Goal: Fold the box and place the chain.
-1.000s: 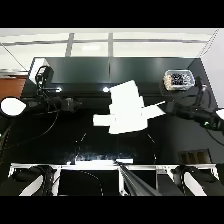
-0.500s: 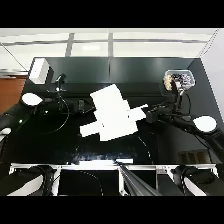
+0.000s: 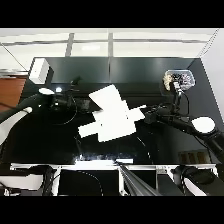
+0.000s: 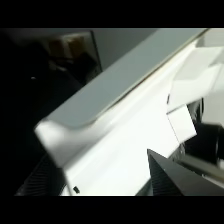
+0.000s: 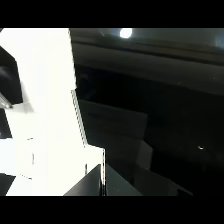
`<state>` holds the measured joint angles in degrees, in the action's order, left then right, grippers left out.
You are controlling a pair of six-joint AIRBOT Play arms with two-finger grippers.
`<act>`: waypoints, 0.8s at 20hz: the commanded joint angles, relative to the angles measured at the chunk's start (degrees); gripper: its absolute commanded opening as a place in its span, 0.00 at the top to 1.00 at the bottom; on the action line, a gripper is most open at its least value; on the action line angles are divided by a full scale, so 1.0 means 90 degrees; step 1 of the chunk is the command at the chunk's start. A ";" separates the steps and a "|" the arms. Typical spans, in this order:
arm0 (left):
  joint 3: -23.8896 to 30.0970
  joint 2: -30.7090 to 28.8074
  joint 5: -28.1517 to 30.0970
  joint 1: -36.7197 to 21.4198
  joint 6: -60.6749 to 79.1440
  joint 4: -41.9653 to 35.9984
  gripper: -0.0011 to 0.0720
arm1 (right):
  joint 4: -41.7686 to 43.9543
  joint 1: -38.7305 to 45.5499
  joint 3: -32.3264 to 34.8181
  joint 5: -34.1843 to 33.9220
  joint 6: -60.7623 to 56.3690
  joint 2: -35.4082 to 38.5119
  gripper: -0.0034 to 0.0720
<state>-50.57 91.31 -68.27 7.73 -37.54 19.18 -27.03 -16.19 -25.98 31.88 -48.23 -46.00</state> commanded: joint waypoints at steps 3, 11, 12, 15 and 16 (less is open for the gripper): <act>-0.1277 0.1246 -0.1817 0.0097 0.0641 0.0306 0.07 | -0.0007 -0.0005 0.0002 0.0107 -0.0024 0.0002 0.94; -0.1600 0.1479 -0.2147 0.0318 0.0653 0.1214 0.34 | -0.0126 0.0000 0.0002 0.0119 -0.0070 0.0002 0.94; -0.1600 0.1479 -0.2164 0.0321 0.0653 0.1294 0.42 | -0.0131 0.0000 0.0002 0.0121 -0.0070 0.0002 0.94; -0.1608 0.1479 -0.2166 0.0313 0.0653 0.1477 0.62 | -0.0131 0.0000 0.0002 0.0121 -0.0070 0.0002 0.94; -0.1608 0.1479 -0.2164 0.0313 0.0653 0.1484 0.62 | -0.0131 0.0000 0.0002 0.0124 -0.0070 0.0002 0.94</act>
<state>-64.84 104.51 -87.39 10.41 -31.79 30.57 -28.08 -16.21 -25.98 32.97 -48.73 -46.00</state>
